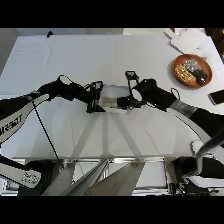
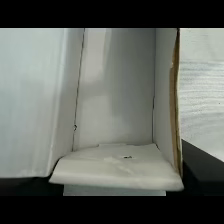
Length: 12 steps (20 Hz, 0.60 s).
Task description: Fold the box and place the chain.
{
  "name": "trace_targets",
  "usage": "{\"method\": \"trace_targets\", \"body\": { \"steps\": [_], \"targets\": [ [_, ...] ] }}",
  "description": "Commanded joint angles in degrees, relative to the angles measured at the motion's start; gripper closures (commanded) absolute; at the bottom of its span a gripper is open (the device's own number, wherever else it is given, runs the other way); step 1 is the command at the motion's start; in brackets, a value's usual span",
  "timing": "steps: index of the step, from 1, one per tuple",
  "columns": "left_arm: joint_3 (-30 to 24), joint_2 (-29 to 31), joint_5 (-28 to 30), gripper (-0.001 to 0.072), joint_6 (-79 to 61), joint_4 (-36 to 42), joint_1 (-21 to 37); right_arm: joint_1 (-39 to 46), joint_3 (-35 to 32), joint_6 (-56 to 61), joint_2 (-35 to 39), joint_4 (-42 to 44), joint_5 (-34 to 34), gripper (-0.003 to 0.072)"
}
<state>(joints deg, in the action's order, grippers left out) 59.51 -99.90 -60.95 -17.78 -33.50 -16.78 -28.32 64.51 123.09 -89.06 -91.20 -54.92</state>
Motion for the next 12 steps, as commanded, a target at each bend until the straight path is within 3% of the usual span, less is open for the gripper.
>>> {"method": "trace_targets", "body": {
  "steps": [1,3,5,6,8,12],
  "targets": [
    [0.0,0.0,0.0,0.033,0.0,0.0,0.0,-2.1,5.4,7.0,-4.8,-3.2,-5.3,0.0279],
    [0.0,0.0,0.1,0.033,0.0,0.0,0.0,-2.3,6.3,7.9,-5.5,-3.3,-4.5,0.033],
    [0.0,0.0,0.1,0.033,0.0,0.0,0.0,-2.3,6.3,8.5,-5.7,-3.3,-4.6,0.0597],
    [0.0,0.0,0.1,0.033,0.0,0.0,0.0,-2.3,6.3,10.5,-5.7,-3.3,-4.5,0.0662],
    [0.0,0.0,0.1,0.033,0.0,0.0,0.0,-2.3,6.3,16.7,-5.7,-3.3,-4.3,0.0673],
    [0.0,0.0,0.1,0.033,0.0,0.0,0.0,-2.3,6.3,17.4,-5.7,-3.3,-4.1,0.0674]
  ]
}}
